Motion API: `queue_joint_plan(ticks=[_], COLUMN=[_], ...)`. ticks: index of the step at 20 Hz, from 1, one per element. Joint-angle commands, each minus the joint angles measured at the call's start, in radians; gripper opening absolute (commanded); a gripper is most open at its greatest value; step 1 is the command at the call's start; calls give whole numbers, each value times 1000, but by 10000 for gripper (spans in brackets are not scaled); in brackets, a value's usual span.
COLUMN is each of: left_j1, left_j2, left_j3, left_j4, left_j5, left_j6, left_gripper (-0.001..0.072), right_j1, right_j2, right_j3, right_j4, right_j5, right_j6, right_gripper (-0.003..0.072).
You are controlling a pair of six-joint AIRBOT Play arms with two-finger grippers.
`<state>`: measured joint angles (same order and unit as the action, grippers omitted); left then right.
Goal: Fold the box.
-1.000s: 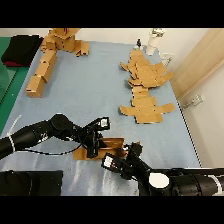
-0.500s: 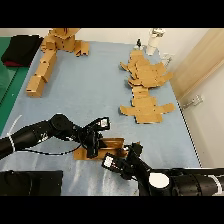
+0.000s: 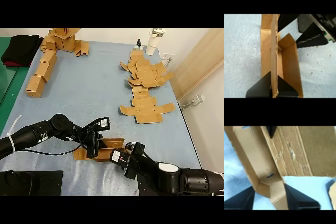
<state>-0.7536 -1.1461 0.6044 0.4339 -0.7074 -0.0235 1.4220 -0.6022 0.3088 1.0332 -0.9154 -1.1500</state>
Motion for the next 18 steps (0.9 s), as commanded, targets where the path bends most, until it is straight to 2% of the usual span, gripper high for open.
queue_joint_plan(ticks=[1,4,10,12,15,18], left_j1=[1,0,0,0,0,0], left_j2=[0,0,0,0,0,0], left_j3=[1,1,1,1,1,1], left_j4=[0,0,0,0,0,0], left_j5=[0,0,-1,0,-2,-1], left_j6=[0,0,0,0,0,0], left_gripper=[13,13,13,13,13,13], right_j1=[-106,-179,-199,-233,-359,-527], right_j2=[55,53,66,65,65,51], right_j3=[-15,-15,-18,-29,-41,-41], right_j4=[80,98,113,141,322,621], right_j5=[82,126,133,169,242,253], right_j6=[-216,-337,-383,-424,-624,-993], right_gripper=[602,602,602,602,601,601])
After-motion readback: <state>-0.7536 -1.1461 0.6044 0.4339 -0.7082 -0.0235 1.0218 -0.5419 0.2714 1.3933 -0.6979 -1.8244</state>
